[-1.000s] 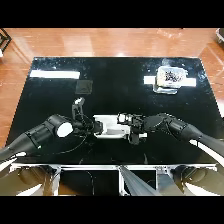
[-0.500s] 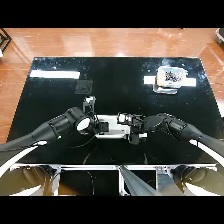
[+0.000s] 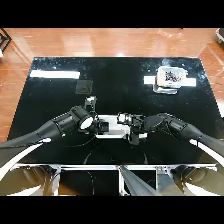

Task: Fold the box and place the chain.

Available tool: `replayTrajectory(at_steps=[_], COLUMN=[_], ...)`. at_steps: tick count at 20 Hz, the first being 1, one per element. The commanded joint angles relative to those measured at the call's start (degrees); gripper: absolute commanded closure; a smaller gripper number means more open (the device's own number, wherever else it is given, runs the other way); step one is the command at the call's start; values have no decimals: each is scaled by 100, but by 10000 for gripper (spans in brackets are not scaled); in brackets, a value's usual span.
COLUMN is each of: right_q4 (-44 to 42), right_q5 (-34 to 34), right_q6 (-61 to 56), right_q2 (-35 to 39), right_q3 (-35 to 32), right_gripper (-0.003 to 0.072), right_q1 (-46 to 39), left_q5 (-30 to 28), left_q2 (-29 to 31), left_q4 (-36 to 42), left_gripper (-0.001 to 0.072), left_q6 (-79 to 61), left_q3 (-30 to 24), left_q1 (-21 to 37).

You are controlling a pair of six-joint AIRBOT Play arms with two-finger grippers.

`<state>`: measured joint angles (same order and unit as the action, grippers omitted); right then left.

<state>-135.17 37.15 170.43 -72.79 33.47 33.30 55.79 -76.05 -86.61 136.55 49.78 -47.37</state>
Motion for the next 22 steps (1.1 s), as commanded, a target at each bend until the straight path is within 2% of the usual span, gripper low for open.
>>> replayTrajectory(at_steps=[1,8,14,22], right_q4=[4,2,4,2], right_q5=[17,17,20,20], right_q6=[-2,-2,-2,-2], right_q2=[-4,-4,-4,-4], right_q3=[-4,-4,-4,-4], right_gripper=[448,448,448,448], right_q1=[2,2,2,2], left_q5=[-31,-188,186,632], left_q2=[-79,-236,-503,-505], left_q4=[-33,-85,-129,-142], left_gripper=[304,304,316,317], left_q6=[22,17,-111,-111], left_q3=[9,103,431,446], left_q1=[-7,-39,-48,-48])
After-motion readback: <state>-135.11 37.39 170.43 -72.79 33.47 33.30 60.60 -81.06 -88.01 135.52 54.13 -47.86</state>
